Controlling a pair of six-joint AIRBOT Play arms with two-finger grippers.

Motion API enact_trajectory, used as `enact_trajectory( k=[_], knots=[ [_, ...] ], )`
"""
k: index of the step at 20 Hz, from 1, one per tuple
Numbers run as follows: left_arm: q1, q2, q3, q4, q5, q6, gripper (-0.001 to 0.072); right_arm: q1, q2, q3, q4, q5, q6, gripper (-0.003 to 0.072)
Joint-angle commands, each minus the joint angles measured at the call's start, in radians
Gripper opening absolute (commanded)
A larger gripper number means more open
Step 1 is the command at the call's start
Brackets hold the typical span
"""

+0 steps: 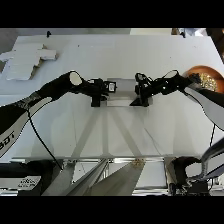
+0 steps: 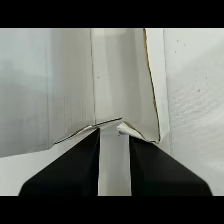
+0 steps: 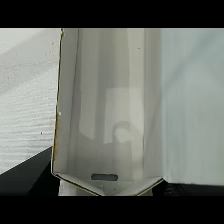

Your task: Fold the box and place the chain.

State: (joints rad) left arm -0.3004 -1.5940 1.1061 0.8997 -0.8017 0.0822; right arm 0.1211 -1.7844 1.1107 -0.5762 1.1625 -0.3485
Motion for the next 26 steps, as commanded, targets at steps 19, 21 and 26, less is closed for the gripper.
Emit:
enact_trajectory(
  k=[19, 21, 26],
  knots=[
    [0.011, -0.023, 0.0, -0.079, -0.026, -0.001, 0.0519, 0.0, 0.001, 0.001, 0.0, 0.001, 0.0, 0.0456],
    [0.029, -0.017, 0.0, -0.079, -0.03, -0.001, 0.0307, 0.0, 0.001, 0.001, 0.0, 0.001, 0.0, 0.0456],
    [0.092, 0.069, 0.0, -0.093, -0.039, -0.001, 0.0205, 0.0, 0.001, 0.001, 0.001, 0.001, 0.0, 0.0456]
  ],
)
